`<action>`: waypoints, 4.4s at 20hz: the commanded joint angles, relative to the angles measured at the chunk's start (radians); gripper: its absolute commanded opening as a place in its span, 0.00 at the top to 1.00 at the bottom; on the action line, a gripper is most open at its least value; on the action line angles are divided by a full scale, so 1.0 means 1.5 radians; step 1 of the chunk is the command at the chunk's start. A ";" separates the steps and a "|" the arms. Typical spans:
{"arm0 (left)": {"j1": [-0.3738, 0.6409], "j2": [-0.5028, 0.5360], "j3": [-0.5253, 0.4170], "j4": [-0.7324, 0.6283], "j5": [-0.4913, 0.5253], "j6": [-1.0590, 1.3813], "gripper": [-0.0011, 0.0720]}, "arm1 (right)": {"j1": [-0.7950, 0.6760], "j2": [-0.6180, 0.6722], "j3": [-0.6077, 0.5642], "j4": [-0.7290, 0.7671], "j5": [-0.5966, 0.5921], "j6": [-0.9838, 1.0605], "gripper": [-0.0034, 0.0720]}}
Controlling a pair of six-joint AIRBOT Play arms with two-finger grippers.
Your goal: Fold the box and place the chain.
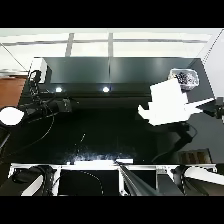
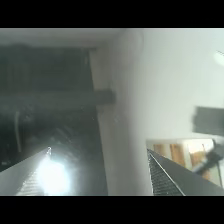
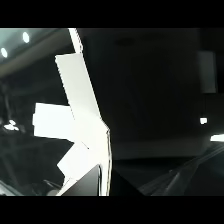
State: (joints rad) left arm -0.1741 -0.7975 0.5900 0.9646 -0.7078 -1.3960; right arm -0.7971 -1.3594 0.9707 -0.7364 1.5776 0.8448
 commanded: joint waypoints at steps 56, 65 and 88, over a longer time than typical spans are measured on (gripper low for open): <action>-0.019 -0.600 0.200 -0.372 -0.467 0.804 0.94 | 0.657 0.363 -0.343 0.133 -0.421 0.044 0.88; -0.032 -0.535 0.269 -0.262 -0.487 0.727 0.95 | 0.500 0.363 -0.258 -0.119 -0.278 0.087 0.02; -0.215 -0.473 0.240 -0.080 -0.217 0.792 0.94 | 0.681 0.351 -0.350 -0.088 -0.412 -0.437 0.02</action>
State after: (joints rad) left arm -0.4911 -1.4994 0.9504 0.8162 -1.0317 -0.2089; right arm 0.1673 -0.8322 0.4938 -0.8745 0.9642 0.2466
